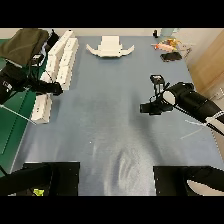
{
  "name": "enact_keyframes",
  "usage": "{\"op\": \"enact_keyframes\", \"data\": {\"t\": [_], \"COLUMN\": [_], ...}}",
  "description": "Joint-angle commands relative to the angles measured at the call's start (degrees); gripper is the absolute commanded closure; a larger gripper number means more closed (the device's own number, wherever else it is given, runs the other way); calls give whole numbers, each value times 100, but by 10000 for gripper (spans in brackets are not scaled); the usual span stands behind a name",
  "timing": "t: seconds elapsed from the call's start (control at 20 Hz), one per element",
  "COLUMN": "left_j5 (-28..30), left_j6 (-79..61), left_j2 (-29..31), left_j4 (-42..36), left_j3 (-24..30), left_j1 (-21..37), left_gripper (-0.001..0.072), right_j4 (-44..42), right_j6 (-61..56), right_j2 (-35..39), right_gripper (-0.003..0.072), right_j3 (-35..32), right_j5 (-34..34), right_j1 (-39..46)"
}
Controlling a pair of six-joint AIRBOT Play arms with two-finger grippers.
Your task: Fold the box.
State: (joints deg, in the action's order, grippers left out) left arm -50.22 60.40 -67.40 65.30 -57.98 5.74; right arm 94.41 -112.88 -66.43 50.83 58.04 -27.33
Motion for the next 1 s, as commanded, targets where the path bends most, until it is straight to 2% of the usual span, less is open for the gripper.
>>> {"op": "enact_keyframes", "data": {"t": [0.0,0.05,0.1,0.2,0.3,0.4,0.55,0.7,0.95], "left_j5": [-800,-887,-968,-1296,-1528,-1504,-1058,-516,-627], "left_j6": [269,267,267,247,297,487,824,1316,1613], "left_j2": [402,461,503,529,527,527,525,494,157], "left_j4": [72,-92,-278,-844,-1001,-953,-946,-723,-623], "left_j3": [-7,-7,-7,-17,-15,-15,-13,-11,-11], "left_j1": [-7,-4,-4,-24,-262,-785,-1788,-2649,-2979], "left_gripper": [11,12,88,697,697,698,698,697,695], "right_j4": [-170,-262,-323,-424,-575,-876,-1587,-1856,-1875], "right_j6": [162,319,374,411,586,782,1119,1200,1200], "right_j2": [-4,-4,-4,-11,-125,-348,-706,-822,-813], "right_gripper": [680,680,680,680,680,680,680,680,680], "right_j3": [7,17,39,164,446,815,1283,1434,1434], "right_j5": [-15,-52,-90,-146,-146,-116,-109,-264,-289], "right_j1": [-2,-2,-2,-2,-2,-2,-2,-2,-2]}}
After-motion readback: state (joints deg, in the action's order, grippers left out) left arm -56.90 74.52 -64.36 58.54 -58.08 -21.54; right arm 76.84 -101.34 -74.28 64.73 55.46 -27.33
